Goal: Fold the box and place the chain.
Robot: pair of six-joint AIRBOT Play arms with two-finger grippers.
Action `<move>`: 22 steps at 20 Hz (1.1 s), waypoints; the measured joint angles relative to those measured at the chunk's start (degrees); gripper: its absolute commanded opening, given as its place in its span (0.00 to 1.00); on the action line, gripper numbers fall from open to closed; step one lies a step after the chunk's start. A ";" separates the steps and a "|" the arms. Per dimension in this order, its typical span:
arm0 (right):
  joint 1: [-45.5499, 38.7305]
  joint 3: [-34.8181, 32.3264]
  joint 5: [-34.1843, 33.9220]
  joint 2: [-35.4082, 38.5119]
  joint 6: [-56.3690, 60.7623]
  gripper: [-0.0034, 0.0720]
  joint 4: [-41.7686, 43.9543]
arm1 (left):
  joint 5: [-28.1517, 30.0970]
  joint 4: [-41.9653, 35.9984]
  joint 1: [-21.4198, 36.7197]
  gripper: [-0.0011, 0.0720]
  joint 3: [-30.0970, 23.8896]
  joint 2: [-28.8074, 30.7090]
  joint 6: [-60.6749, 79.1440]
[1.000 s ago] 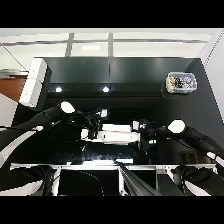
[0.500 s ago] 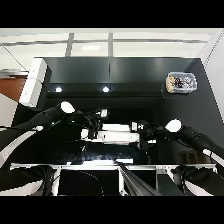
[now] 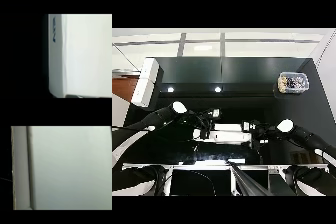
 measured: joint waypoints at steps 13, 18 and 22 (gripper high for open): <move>-0.11 0.00 -0.07 -0.07 1.29 0.74 -1.95 | -0.04 -0.02 0.00 0.08 0.00 0.00 -0.22; -0.11 0.00 -0.07 -0.07 1.29 0.74 -2.14 | -2.16 0.20 1.05 0.85 0.07 0.79 -2.60; -0.11 0.00 -0.07 -0.07 1.31 0.74 -2.14 | -3.19 1.46 4.13 0.87 0.07 4.39 -6.40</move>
